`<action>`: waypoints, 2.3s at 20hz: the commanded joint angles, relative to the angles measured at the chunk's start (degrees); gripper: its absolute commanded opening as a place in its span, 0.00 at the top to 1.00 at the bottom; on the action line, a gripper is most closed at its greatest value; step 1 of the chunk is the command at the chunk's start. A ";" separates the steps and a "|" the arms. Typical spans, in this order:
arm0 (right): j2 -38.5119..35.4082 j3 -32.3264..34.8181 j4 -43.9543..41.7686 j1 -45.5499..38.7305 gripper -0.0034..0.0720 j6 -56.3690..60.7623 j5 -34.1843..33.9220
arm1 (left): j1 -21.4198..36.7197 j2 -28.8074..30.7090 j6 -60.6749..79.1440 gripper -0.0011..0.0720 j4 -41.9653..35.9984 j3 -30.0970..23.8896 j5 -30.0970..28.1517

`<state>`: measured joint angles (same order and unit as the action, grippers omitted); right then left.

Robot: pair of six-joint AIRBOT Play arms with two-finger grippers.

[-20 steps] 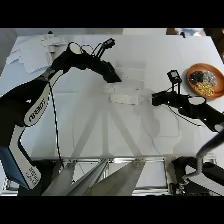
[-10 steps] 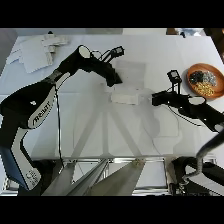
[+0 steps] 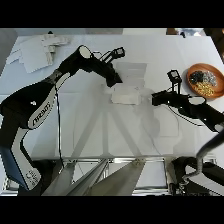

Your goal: Fold the box and place the chain.

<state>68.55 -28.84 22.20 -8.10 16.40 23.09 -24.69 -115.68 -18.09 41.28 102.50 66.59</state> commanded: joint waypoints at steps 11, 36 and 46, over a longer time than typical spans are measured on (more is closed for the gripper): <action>0.02 0.04 0.02 0.00 0.94 0.02 0.04 | -0.04 -0.02 0.07 0.97 -0.44 0.02 0.81; -22.91 0.02 12.00 0.00 0.19 0.02 -5.92 | 3.39 12.61 -9.88 0.98 0.17 0.00 13.84; -23.50 0.02 12.04 0.00 0.19 0.02 -6.47 | 5.16 19.89 -17.38 0.99 14.91 -0.07 22.93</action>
<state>45.25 -28.77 34.11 -8.08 16.40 16.91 -20.12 -96.99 -33.52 53.67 102.43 85.65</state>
